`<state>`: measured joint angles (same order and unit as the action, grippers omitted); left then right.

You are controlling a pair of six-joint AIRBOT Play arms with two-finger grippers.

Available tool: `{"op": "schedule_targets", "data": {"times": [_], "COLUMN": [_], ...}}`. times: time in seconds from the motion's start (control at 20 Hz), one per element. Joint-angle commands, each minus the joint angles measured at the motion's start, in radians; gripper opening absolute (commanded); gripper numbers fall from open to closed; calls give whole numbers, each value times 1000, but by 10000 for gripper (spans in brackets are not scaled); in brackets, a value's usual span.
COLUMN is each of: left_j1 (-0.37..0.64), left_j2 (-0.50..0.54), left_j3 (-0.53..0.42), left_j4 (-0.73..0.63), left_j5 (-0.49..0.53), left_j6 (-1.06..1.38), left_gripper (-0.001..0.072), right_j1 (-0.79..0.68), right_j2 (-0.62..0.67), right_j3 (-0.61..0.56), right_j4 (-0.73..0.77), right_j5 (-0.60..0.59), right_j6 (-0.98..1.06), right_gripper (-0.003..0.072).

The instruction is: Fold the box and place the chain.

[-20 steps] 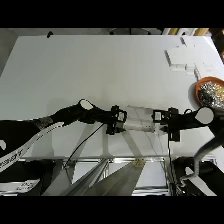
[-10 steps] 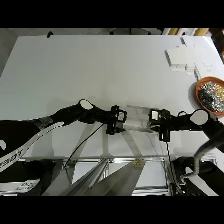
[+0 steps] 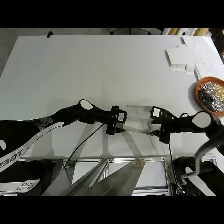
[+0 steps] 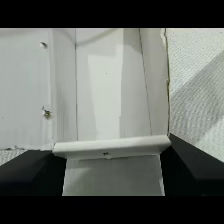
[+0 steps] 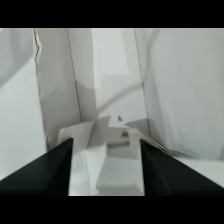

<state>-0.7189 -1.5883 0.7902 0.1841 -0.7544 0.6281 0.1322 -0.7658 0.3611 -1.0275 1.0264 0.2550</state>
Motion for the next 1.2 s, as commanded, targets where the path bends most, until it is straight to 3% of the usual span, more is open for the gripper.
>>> {"op": "schedule_targets", "data": {"times": [0.0, 0.05, 0.1, 0.3, 0.5, 0.75, 1.0, 1.15], "left_j1": [0, 0, 0, 0, 0, 0, 0, 0], "left_j2": [0, 0, 0, 0, 0, 0, 0, 0], "left_j3": [0, 0, 0, 0, 0, 0, 0, 0], "left_j4": [-1, -1, 0, -1, 0, 0, 0, 0], "left_j5": [2, 2, 2, 2, 2, 2, 2, 2], "left_j6": [-3, -3, -3, -3, -3, -3, -3, -3], "left_gripper": [68, 68, 68, 68, 68, 68, 68, 68], "right_j1": [1, 1, 0, -8, -169, -344, -305, -257], "right_j2": [188, 229, 246, 229, 205, 103, -76, -124], "right_j3": [0, 0, 0, 0, 0, -6, -23, -24], "right_j4": [-189, -191, -188, -194, -195, -187, 7, 12], "right_j5": [97, 109, 110, 19, -70, 5, 33, 28], "right_j6": [323, 388, 439, 721, 961, 979, 952, 955], "right_gripper": [210, 60, 20, 20, 20, 20, 20, 20]}}
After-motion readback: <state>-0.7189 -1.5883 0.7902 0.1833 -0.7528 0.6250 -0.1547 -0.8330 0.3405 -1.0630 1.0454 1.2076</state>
